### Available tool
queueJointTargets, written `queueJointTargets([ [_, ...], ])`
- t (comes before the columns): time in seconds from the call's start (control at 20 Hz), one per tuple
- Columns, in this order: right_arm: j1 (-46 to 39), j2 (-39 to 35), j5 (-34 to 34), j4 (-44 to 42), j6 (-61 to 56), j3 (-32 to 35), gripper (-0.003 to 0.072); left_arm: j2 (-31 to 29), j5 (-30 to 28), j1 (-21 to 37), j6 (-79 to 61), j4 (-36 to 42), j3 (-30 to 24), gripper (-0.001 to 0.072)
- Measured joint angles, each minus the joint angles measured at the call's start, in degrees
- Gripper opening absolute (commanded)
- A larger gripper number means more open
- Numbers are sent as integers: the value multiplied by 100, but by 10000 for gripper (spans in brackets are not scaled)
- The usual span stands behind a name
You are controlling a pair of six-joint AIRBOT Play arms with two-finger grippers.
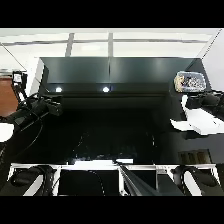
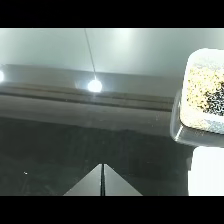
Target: Fold the box and place the chain.
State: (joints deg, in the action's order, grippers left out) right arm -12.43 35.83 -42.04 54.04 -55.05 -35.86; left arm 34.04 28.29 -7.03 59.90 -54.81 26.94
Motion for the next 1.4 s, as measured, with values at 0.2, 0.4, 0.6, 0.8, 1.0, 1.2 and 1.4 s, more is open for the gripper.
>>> queueJointTargets([
  [0.2,0,0,0,0,0,0,16,0,0,0,0,0,0,31],
  [0.4,0,0,0,0,0,0,15,0,0,0,0,2,0,31],
  [0.6,0,0,0,0,-2,0,15,0,2,0,0,2,0,31],
  [0.8,0,0,17,-7,0,0,15,0,-31,0,0,26,0,31],
  [1.0,0,0,437,-417,0,0,16,44,-291,0,2,114,0,31],
  [1.2,0,7,1753,-879,-7,0,16,376,-723,0,24,476,0,32],
  [1.4,0,313,3060,-1014,-50,0,191,883,-933,-15,24,1469,4,716],
])
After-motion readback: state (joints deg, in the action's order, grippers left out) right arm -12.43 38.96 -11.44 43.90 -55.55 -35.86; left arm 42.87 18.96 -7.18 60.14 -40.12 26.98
